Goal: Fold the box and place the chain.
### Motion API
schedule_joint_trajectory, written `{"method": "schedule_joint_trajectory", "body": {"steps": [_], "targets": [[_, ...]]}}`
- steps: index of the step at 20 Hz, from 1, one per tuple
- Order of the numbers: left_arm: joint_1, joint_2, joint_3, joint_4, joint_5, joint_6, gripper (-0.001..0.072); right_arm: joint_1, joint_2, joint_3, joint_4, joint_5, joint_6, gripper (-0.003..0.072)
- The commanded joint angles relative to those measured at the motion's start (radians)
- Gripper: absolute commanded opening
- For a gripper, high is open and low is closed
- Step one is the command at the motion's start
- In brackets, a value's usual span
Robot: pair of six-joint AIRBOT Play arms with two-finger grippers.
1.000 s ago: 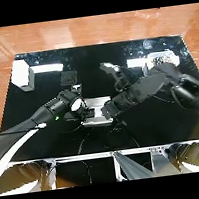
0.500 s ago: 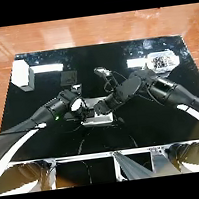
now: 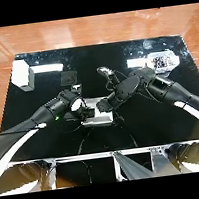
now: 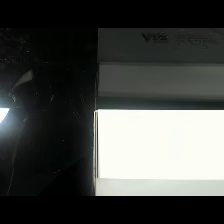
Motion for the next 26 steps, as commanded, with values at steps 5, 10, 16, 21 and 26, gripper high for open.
{"method": "schedule_joint_trajectory", "body": {"steps": [5,10,16,21,26], "targets": [[0.000,-0.001,0.001,0.001,0.002,0.003,0.0022,-0.029,0.014,0.000,-0.006,-0.081,0.000,0.0480],[0.000,-0.001,0.001,0.001,0.002,0.003,0.0022,-0.171,0.189,0.000,-0.143,-0.261,-0.010,0.0481],[0.000,-0.001,0.001,0.012,0.002,0.003,0.0022,-0.497,0.294,-0.030,-0.323,-0.273,0.009,0.0481],[0.000,-0.001,0.001,0.011,0.002,0.003,0.0022,-0.678,0.219,-0.097,-0.370,-0.016,0.089,0.0702],[0.000,-0.001,0.001,0.011,0.001,0.003,0.0021,-0.672,0.062,-0.089,-0.457,0.244,0.416,0.0698]]}}
